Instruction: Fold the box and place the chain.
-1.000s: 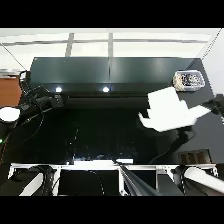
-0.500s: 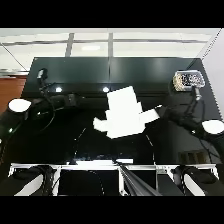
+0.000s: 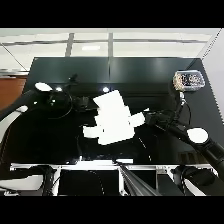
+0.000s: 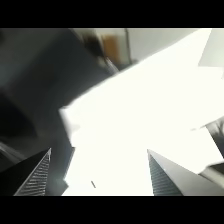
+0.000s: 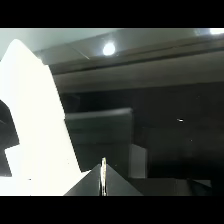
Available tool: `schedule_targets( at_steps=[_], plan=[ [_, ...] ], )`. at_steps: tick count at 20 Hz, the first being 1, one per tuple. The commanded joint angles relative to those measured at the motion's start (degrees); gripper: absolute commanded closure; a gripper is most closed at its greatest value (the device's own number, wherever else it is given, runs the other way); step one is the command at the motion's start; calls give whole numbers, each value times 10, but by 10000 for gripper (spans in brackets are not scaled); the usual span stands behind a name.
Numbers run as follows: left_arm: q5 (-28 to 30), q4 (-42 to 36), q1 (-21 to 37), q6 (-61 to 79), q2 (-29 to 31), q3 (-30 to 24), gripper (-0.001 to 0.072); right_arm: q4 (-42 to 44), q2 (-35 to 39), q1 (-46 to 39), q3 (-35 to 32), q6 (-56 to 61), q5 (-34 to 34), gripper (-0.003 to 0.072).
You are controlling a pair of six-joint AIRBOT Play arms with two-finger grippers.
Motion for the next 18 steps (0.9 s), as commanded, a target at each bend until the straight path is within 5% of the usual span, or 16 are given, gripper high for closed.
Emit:
schedule_targets(
  at_steps=[1, 5, 9, 10, 13, 14, 16, 18],
  plan=[
    [-78, 19, -17, -2, -79, 46, 2, 1, 1, 8, -1, 1, 0, 671],
    [-93, -2, -26, 50, -126, 52, 20, -5, 0, 8, -1, 1, 1, 671],
    [-183, -87, -28, 219, -143, 54, 29, -5, 1, 8, -1, 1, 9, 671],
    [-185, -81, -30, 221, -143, 57, 109, -5, 0, 8, -1, 0, 10, 671],
    [-196, 22, -41, 229, -144, 79, 193, -40, 1, 7, -1, -1, 8, 671],
    [-200, 42, -47, 230, -144, 83, 281, -43, 0, 7, -1, -1, 8, 671],
    [-197, 37, -61, 240, -144, 87, 309, -42, 1, 7, -1, 0, 11, 671],
    [-186, 31, -77, 259, -144, 92, 463, -42, 0, 7, -1, 1, 15, 671]
  ],
)
